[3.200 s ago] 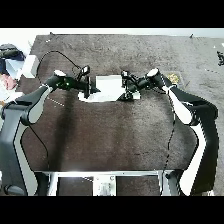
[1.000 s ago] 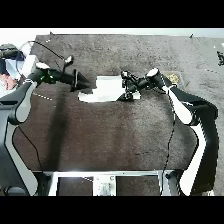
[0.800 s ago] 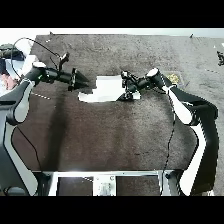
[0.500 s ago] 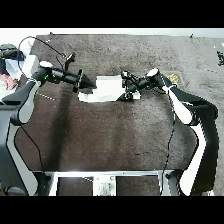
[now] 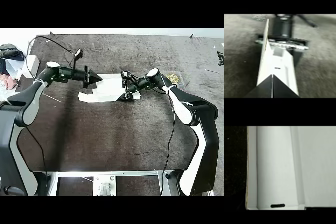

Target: Fold the box and place the chain.

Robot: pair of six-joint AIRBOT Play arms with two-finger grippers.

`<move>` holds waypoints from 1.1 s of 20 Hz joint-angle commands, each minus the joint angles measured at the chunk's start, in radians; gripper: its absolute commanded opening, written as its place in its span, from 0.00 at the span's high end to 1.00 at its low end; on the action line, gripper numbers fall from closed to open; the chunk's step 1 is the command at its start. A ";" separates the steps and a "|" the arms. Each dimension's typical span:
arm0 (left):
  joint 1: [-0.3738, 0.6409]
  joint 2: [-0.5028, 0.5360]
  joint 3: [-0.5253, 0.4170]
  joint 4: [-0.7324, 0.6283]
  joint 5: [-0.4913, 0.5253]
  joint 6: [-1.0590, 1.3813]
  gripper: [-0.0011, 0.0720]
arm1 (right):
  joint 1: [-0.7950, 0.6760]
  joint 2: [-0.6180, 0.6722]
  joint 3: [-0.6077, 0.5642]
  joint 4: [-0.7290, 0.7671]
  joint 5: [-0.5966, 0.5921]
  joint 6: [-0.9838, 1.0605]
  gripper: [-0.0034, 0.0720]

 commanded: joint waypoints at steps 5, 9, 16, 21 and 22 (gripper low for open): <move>-0.062 0.000 0.001 0.126 0.258 -0.117 0.97 | 0.000 0.000 0.000 0.000 0.000 0.000 0.33; -0.085 -0.003 0.000 0.221 0.323 -0.164 0.97 | 0.000 0.000 0.000 0.000 0.000 0.000 0.33; -0.089 -0.016 0.000 0.299 0.329 -0.195 0.97 | 0.000 0.000 0.000 0.000 0.000 0.000 0.33; -0.089 -0.035 0.001 0.304 0.315 -0.201 0.97 | 0.000 0.000 0.000 0.000 0.000 0.000 0.33; -0.089 -0.034 0.006 0.302 0.313 -0.199 0.97 | 0.000 0.000 0.000 0.000 0.000 0.000 0.33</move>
